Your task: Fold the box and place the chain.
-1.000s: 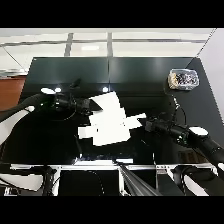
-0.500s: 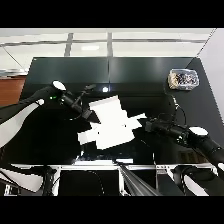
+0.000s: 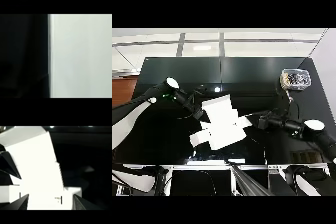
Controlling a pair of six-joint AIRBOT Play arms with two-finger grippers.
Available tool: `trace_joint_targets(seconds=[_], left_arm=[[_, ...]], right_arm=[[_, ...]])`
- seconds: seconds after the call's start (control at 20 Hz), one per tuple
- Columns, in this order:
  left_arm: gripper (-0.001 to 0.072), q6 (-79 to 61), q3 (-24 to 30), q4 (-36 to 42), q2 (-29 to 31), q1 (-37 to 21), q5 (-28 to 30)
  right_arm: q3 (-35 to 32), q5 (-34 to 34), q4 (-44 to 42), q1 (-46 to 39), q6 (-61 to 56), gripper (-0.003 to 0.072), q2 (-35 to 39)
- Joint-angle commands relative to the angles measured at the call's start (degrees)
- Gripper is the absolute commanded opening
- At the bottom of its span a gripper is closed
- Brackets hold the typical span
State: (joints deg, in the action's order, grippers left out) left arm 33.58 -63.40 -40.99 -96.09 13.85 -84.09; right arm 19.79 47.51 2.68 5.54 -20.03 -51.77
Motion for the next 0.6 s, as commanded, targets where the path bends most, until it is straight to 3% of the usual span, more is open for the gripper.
trace_joint_targets(seconds=[0.0, 0.1, 0.2, 0.25, 0.4, 0.55], left_arm=[[0.0026, 1.3, -0.5, -3.7, 4.5, 0.9, -1.4], [0.0025, -0.1, 1.9, -3.2, 9.4, 3.1, 4.8], [0.0028, -6.0, 6.1, -3.0, 14.3, 6.6, 15.0], [0.0029, -10.5, 7.6, -3.1, 15.4, 8.1, 18.5], [0.003, -26.1, 8.1, -4.1, 14.6, 11.7, 20.5], [0.003, -28.2, 8.2, -4.2, 13.4, 14.1, 27.1]], right_arm=[[11.0, 11.8, 23.3, -2.8, -3.0, 0.0618, 0.1], [17.0, 17.2, 33.6, -2.4, -3.3, 0.0618, 0.1], [18.3, 17.7, 36.0, -1.4, -3.2, 0.0618, 0.1], [18.0, 15.5, 37.5, -0.3, -3.4, 0.0607, 0.1], [15.9, 7.0, 41.1, 4.8, -3.4, 0.0609, 0.1], [13.9, 2.4, 47.2, 10.0, -1.7, 0.0609, 0.1]])
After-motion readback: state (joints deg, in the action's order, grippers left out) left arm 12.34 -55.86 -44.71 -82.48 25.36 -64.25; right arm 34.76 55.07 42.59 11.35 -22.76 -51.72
